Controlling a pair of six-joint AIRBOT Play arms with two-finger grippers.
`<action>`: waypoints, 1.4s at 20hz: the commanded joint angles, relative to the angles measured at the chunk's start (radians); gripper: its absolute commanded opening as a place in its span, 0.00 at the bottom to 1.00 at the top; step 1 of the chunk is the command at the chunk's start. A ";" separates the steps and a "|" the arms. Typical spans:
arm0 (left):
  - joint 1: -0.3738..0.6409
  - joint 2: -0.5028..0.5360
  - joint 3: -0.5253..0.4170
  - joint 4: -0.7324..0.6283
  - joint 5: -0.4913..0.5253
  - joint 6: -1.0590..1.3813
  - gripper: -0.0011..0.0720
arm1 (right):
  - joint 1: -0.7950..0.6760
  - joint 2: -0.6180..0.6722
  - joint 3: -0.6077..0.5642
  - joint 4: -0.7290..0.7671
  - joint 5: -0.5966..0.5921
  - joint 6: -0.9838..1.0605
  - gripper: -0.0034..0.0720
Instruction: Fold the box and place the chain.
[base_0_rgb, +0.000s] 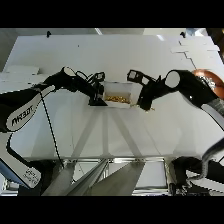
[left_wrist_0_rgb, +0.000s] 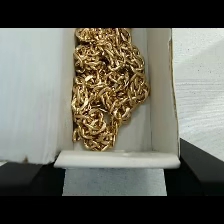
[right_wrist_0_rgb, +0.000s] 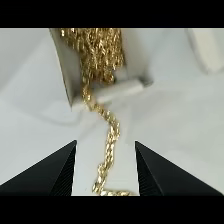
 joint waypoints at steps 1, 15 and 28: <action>0.000 0.000 0.000 0.000 0.001 0.000 0.45 | -0.018 0.001 -0.087 -0.065 -0.033 0.044 0.59; 0.000 0.000 0.000 0.000 0.001 0.000 0.45 | -0.044 -0.085 -0.142 -0.045 -0.085 0.063 0.41; 0.000 0.000 0.000 0.000 0.000 0.000 0.45 | -0.044 0.100 -0.141 0.176 -0.256 0.062 0.06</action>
